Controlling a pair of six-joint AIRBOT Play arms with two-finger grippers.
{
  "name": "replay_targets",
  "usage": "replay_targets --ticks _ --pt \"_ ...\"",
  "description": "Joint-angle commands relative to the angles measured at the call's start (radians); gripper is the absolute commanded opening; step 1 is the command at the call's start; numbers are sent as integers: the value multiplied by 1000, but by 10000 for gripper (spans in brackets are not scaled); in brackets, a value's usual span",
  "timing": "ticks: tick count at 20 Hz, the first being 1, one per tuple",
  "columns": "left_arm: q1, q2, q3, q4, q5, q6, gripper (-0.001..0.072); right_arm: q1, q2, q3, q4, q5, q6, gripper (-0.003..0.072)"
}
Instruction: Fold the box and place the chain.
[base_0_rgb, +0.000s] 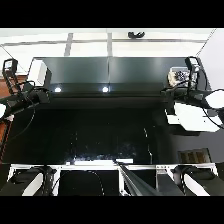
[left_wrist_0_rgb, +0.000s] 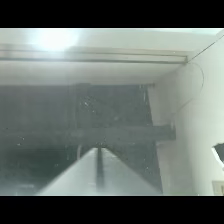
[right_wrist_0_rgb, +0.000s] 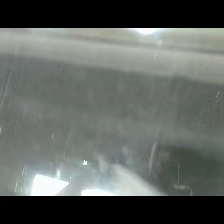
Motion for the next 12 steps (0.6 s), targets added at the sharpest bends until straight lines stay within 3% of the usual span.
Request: replay_targets --ticks 1,4,7,12 --pt "-23 -33 0 -2 -13 -11 704 -3 -23 0 -4 -35 31 720" --pt "-31 -59 1 5 -34 -2 708 -90 -38 4 -203 63 234 720" --pt "-31 -61 1 30 -37 -2 707 -385 -40 40 -366 139 275 720" --pt "-31 -64 1 35 -5 -2 706 -1030 -120 54 -266 86 237 720"
